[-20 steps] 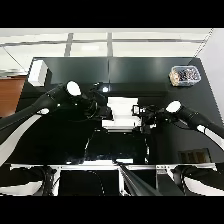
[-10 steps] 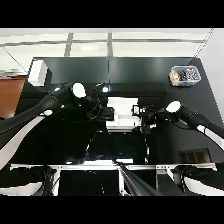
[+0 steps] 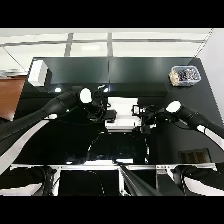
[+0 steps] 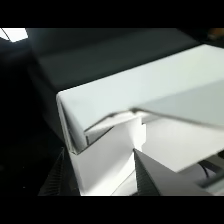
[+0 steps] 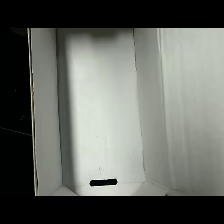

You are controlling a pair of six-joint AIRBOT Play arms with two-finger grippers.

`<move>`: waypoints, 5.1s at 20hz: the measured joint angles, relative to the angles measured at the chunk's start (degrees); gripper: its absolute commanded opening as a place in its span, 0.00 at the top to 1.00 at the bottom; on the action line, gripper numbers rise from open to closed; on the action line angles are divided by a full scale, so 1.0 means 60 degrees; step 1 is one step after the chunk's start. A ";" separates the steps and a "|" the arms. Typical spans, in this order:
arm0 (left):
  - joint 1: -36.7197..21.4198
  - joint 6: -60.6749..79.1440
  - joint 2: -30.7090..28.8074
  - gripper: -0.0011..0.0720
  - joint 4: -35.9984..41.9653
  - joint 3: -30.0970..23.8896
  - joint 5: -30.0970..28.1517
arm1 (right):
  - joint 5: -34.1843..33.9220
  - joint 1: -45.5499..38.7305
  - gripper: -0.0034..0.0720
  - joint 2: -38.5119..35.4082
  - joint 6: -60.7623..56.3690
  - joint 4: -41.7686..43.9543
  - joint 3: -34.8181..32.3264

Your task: Fold the box and place the chain.

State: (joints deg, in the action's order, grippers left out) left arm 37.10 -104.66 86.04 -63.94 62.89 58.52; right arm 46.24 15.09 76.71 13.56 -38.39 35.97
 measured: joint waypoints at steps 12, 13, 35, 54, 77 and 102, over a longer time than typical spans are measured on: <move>0.0911 -0.2091 0.0736 0.33 -0.2218 0.1107 0.0754 | -0.0011 0.0000 0.88 0.0000 0.0004 0.0007 0.0004; 0.0976 -0.2135 0.0772 0.33 -0.2171 0.1191 0.0809 | -0.0011 0.0000 0.88 0.0000 0.0004 0.0004 0.0004; 0.1810 -0.4054 0.1745 0.51 -0.3402 0.2182 0.1734 | 0.0018 0.0000 0.88 0.0000 0.0000 -0.0022 0.0000; 0.1803 -0.4124 0.1763 0.61 -0.3453 0.2200 0.2033 | 0.0007 0.0000 0.88 0.0000 0.0004 -0.0015 0.0000; 0.1636 -0.4626 0.1767 0.95 -0.3424 0.2204 0.2087 | 0.0000 0.0000 0.79 0.0000 -0.0004 0.0000 0.0000; 0.1625 -0.4539 0.1767 0.95 -0.3515 0.2208 0.2109 | -0.0066 -0.0022 0.31 -0.1206 -0.1082 -0.1537 0.0000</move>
State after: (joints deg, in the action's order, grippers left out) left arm 46.85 -131.90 96.64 -85.03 76.14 71.18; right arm 45.84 14.96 69.47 7.07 -47.62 35.97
